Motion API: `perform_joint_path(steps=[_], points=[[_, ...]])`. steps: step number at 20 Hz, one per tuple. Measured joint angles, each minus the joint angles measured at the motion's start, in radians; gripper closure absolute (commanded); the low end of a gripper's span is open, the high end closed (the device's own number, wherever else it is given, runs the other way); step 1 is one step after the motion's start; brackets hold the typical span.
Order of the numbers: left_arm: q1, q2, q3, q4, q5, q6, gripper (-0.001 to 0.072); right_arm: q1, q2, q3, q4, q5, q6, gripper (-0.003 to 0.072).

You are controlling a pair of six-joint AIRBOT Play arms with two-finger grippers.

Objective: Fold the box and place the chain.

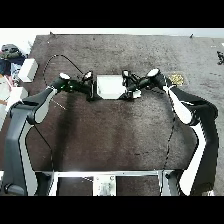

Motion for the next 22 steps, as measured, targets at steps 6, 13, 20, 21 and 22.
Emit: perform_joint_path(steps=[6,13,20,21,22], points=[[0.0,0.0,0.0,-0.002,0.003,-0.001,0.0305,-0.035,0.038,0.0,-0.047,0.016,0.035,-0.0034],[0.0,0.0,0.0,0.0,0.0,0.002,0.0304,-0.082,0.145,0.0,-0.129,0.088,0.129,0.0188],[0.0,0.0,0.0,0.0,0.0,0.001,0.0304,-0.071,0.204,0.0,0.054,0.164,0.192,0.0675],[0.0,0.0,0.0,0.0,0.0,0.001,0.0304,-0.058,0.201,0.0,0.075,0.151,0.193,0.0674],[0.0,0.0,0.0,0.0,0.0,0.001,0.0304,-0.047,0.196,0.0,0.089,0.13,0.192,0.0674]])
